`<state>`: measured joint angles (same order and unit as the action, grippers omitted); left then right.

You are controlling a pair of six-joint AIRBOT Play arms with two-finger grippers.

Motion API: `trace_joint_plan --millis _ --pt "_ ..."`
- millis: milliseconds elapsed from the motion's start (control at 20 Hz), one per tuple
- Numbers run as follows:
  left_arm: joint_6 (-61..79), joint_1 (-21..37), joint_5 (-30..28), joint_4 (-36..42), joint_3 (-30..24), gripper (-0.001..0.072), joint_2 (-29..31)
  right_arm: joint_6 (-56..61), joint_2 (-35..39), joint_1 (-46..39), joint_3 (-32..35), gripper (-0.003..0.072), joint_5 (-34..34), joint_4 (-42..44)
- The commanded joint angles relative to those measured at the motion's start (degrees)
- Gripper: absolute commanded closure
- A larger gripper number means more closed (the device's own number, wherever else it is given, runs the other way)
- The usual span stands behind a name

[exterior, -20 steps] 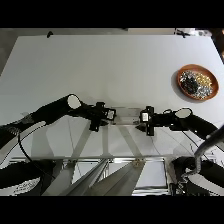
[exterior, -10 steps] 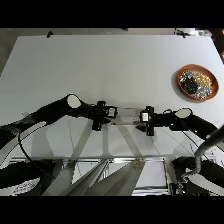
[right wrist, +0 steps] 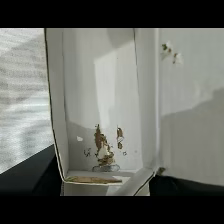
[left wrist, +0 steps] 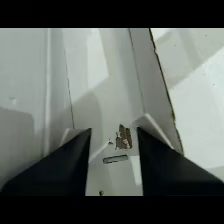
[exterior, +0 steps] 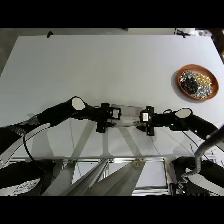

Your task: Fold the box and place the chain.

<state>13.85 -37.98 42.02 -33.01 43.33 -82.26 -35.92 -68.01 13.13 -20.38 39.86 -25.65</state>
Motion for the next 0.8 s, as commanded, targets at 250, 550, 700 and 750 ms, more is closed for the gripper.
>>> trace_joint_plan --millis 250,550,700,750 --pt "-15.91 0.79 1.81 -3.72 -0.04 0.0631 1.25 0.02 0.04 0.02 0.02 0.0276 -0.02 0.02" --pt "-36.41 10.67 7.28 -8.79 -2.29 0.0706 13.53 0.02 0.04 0.02 0.02 0.0276 -0.02 0.02" --pt "-49.92 17.97 8.28 -13.55 -5.42 0.0706 22.21 0.02 0.04 0.02 0.02 0.0276 -0.02 0.0" --pt "-56.65 20.46 9.57 -16.63 -6.29 0.0706 24.39 0.02 0.04 0.02 0.02 0.0276 -0.02 0.0"
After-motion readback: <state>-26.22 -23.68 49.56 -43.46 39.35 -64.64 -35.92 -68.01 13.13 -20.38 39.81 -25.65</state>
